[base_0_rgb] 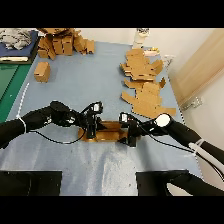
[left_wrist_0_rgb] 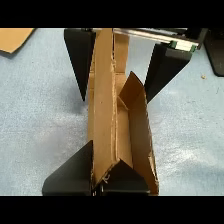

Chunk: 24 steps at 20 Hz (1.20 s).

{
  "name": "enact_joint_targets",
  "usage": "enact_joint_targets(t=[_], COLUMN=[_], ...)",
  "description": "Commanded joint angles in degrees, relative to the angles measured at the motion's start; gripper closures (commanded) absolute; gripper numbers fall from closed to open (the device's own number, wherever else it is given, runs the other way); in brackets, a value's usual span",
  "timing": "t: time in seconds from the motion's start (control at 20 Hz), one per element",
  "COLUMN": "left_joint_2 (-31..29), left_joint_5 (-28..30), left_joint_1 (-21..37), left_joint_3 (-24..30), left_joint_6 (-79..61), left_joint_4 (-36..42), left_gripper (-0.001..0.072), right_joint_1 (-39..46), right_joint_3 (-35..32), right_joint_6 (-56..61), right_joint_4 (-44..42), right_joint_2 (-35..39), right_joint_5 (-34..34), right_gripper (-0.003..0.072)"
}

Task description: Fold the box.

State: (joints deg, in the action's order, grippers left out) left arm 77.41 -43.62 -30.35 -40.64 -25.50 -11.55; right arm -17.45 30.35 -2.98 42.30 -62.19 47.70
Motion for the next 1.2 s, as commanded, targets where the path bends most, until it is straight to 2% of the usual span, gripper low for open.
enact_joint_targets(t=[0.0, 0.6, 1.15], left_joint_2=[0.0, 0.0, 0.0], left_joint_5=[0.0, 0.0, 0.0], left_joint_1=[0.0, 0.0, 0.0], left_joint_3=[0.0, 0.0, 0.0], left_joint_6=[0.0, 0.0, 0.0], left_joint_4=[0.0, 0.0, 0.0], left_gripper=[0.0696, 0.0697, 0.0696], right_joint_1=[1.1, 1.1, 0.9], right_joint_3=[2.1, 2.2, 2.2], right_joint_6=[-2.6, -2.4, -4.9], right_joint_4=[-0.7, 2.2, -1.4], right_joint_2=[-4.8, -4.8, -5.1], right_joint_5=[4.3, 4.2, 3.1], right_gripper=[-0.0034, -0.0034, -0.0034])
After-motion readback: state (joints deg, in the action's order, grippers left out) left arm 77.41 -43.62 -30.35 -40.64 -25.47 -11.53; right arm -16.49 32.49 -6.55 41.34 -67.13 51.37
